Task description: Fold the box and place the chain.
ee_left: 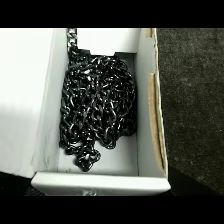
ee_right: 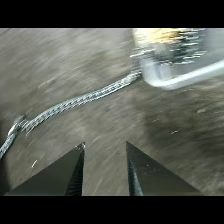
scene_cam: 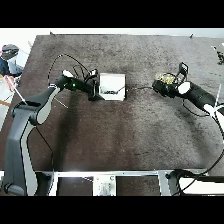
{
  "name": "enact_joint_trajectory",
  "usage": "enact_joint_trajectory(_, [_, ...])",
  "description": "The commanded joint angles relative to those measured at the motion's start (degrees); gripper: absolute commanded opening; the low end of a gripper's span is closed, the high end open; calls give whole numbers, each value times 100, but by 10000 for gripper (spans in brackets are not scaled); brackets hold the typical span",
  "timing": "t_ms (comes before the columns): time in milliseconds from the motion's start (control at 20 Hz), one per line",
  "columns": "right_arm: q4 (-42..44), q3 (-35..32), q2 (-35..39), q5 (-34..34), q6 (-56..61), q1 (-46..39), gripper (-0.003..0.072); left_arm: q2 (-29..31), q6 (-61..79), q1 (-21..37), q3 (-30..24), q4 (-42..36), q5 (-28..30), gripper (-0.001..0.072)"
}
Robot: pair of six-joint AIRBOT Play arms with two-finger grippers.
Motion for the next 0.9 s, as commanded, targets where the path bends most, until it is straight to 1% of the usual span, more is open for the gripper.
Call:
enact_joint_trajectory(0, [293, 111, -439, -501, 181, -162, 295, 4, 2, 4, 2, 2, 4, 538])
enact_joint_trajectory(150, [487, 542, -1010, -629, 179, -9, 294, 4, 2, 4, 2, 2, 7, 538])
enact_joint_trajectory(350, [503, 909, -1488, -780, 219, 164, 294, 4, 2, 4, 2, 2, 7, 538])
enact_joint_trajectory(600, [498, 922, -1580, -728, 415, 103, 294, 4, 2, 4, 2, 2, 7, 538])
enact_joint_trajectory(750, [501, 922, -1580, -868, 415, 103, 293, 4, 2, 4, 2, 2, 7, 538])
enact_joint_trajectory(800, [503, 922, -1580, -931, 417, 103, 284, 4, 2, 4, 2, 2, 7, 538])
enact_joint_trajectory(850, [503, 922, -1587, -999, 417, 103, 206, 4, 2, 4, 2, 2, 7, 538])
